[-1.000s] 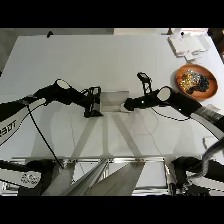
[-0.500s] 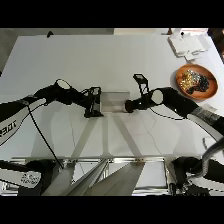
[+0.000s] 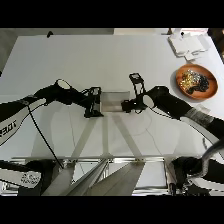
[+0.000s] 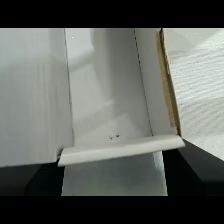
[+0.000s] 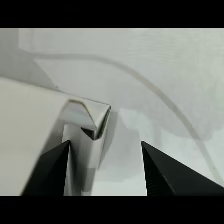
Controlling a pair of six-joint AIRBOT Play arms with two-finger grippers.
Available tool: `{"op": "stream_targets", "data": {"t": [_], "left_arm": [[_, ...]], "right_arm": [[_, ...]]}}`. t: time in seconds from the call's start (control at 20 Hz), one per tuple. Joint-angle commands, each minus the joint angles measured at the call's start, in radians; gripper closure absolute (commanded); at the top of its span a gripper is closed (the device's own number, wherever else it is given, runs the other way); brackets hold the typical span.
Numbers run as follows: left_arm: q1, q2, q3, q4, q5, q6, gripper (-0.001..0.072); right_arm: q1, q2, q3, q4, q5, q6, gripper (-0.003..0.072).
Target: Fold the box and place the chain.
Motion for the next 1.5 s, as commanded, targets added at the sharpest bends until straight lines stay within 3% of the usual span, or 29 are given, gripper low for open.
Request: {"op": "stream_targets", "data": {"t": [0.0, 0.1, 0.35, 0.45, 0.5, 0.6, 0.65, 0.7, 0.75, 0.8, 1.2, 1.45], "left_arm": [[0.001, 0.001, 0.000, 0.000, 0.000, 0.000, 0.0695], [0.001, 0.001, 0.000, 0.000, 0.000, 0.000, 0.0695], [0.001, 0.001, 0.000, 0.000, 0.000, 0.000, 0.0695], [0.001, 0.001, 0.000, 0.000, 0.000, 0.000, 0.0695], [0.001, 0.001, 0.000, 0.001, 0.000, 0.000, 0.0695], [0.001, 0.001, 0.000, 0.000, 0.000, 0.000, 0.0695], [0.001, 0.001, 0.000, 0.000, 0.000, 0.000, 0.0695], [0.001, 0.001, 0.000, 0.000, 0.000, 0.000, 0.0695], [0.001, 0.001, 0.000, 0.000, 0.000, 0.000, 0.0695], [0.001, 0.001, 0.000, 0.000, 0.000, 0.000, 0.0695], [0.001, 0.001, 0.000, 0.000, 0.000, 0.000, 0.0695], [0.001, 0.001, 0.000, 0.000, 0.000, 0.000, 0.0695]], "right_arm": [[0.029, -0.034, 0.026, -0.064, 0.004, 0.197, 0.0231], [0.040, -0.051, 0.027, -0.104, 0.000, 0.293, 0.0233], [0.072, -0.085, 0.031, -0.185, 0.001, 0.394, 0.0321], [0.079, -0.085, 0.033, -0.209, 0.002, 0.412, 0.0501], [0.080, -0.085, 0.033, -0.215, 0.002, 0.413, 0.0635], [0.080, -0.085, 0.033, -0.215, 0.002, 0.413, 0.0677], [0.081, -0.084, 0.033, -0.215, 0.001, 0.413, 0.0675], [0.082, -0.082, 0.033, -0.215, 0.002, 0.412, 0.0587], [0.084, -0.076, 0.033, -0.214, 0.005, 0.412, 0.0377], [0.084, -0.064, 0.033, -0.214, 0.011, 0.412, 0.0218], [0.042, 0.196, 0.033, -0.216, 0.173, 0.411, 0.0212], [-0.143, 0.364, 0.033, -0.346, 0.272, 0.381, 0.0212]]}}
